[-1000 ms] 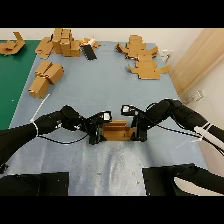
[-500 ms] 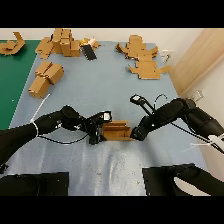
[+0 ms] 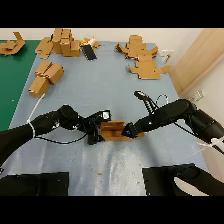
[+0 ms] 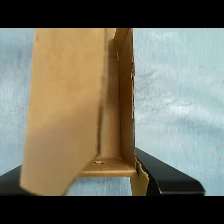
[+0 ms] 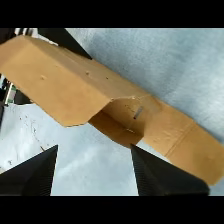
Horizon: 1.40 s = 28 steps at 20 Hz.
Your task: Fold the box.
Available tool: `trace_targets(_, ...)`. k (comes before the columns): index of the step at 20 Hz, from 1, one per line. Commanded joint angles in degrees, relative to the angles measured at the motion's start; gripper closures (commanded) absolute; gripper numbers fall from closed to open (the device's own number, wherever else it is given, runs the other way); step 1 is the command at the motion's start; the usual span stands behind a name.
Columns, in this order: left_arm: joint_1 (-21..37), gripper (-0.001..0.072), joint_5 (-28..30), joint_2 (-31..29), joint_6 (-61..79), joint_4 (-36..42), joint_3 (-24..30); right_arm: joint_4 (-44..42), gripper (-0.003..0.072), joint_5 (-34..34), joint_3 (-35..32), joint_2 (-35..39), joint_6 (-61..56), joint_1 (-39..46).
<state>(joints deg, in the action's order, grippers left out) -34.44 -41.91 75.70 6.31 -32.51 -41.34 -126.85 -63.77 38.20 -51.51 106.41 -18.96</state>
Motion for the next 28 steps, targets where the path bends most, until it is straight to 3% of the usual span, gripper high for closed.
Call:
trace_targets(1,0.98,0.0292,-1.07,-2.67,-3.37,-6.40,0.11,-2.08,-0.0019,3.41,-1.68,0.15,-2.12,-0.09)
trace_targets(8,3.58,0.0292,-2.16,-6.40,-2.62,-6.27,3.74,-2.84,-0.0020,3.82,-2.51,0.15,-2.29,-0.09)
trace_targets(15,3.56,0.0293,1.44,-6.51,1.44,-2.01,6.54,-6.03,-0.0019,10.38,-10.32,0.50,-2.29,-1.75)
trace_targets(28,3.41,0.0292,1.33,-4.74,2.23,0.35,6.51,-6.45,-0.0019,11.45,-10.23,0.50,-2.23,-3.30)
